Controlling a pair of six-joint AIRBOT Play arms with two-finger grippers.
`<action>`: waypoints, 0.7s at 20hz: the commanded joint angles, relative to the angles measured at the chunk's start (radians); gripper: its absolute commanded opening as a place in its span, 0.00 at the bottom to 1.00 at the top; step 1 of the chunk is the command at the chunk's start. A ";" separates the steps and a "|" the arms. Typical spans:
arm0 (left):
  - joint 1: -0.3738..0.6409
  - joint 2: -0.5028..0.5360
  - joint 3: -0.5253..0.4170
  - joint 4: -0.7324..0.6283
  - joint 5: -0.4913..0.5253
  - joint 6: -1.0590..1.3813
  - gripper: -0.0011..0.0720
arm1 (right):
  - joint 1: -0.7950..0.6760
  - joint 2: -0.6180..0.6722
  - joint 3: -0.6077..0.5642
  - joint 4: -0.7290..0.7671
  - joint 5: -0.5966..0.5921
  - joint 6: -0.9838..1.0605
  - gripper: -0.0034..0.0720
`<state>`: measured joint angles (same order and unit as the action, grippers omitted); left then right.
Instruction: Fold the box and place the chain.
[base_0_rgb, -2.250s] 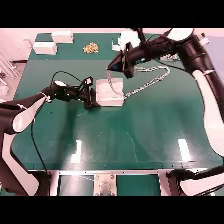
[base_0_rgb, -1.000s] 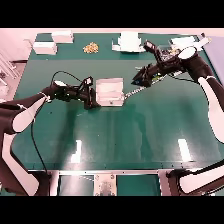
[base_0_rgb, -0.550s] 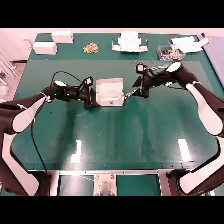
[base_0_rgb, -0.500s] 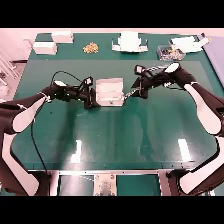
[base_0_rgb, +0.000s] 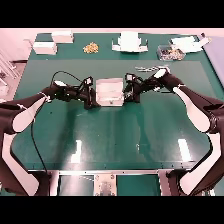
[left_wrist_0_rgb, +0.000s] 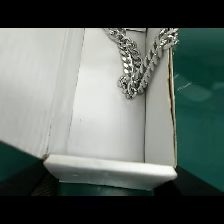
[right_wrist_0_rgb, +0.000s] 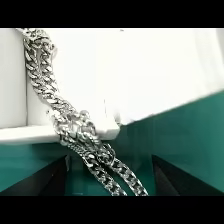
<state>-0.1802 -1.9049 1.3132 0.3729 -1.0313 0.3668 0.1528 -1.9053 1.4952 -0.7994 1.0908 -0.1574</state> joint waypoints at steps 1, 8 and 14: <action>0.000 0.000 0.000 0.000 0.000 0.000 0.74 | 0.022 -0.023 0.000 0.006 -0.013 -0.005 0.86; 0.000 0.000 0.000 0.000 0.000 0.000 0.74 | -0.006 -0.018 0.034 -0.005 -0.018 0.037 0.06; 0.000 0.000 0.000 0.000 0.000 0.000 0.74 | -0.024 0.056 0.036 -0.005 0.035 0.109 0.05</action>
<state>-0.1802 -1.9049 1.3132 0.3737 -1.0328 0.3672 0.1360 -1.8843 1.5280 -0.8097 1.0935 -0.1001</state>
